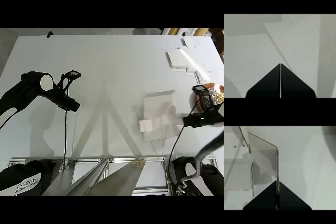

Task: Fold the box and place the chain.

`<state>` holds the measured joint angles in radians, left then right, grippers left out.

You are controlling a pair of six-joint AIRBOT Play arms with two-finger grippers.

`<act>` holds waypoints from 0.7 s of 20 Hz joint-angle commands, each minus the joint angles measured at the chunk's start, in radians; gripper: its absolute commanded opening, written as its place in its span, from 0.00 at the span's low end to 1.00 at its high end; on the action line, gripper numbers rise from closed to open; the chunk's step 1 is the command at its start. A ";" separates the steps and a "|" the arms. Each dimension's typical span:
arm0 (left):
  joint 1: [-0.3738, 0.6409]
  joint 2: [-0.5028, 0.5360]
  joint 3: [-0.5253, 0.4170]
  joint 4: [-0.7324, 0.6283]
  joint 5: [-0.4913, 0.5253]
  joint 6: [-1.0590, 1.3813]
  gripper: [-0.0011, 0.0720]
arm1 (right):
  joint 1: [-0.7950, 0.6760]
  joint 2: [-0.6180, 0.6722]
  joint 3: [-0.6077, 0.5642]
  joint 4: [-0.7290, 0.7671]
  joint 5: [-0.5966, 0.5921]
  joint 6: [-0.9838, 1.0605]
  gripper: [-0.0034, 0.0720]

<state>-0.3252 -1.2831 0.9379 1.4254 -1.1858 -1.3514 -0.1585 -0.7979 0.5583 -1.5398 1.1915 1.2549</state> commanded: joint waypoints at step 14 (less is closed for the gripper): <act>-0.001 -0.060 -0.008 -0.496 0.105 0.364 0.50 | 0.615 0.075 -0.092 0.130 -0.185 0.372 0.06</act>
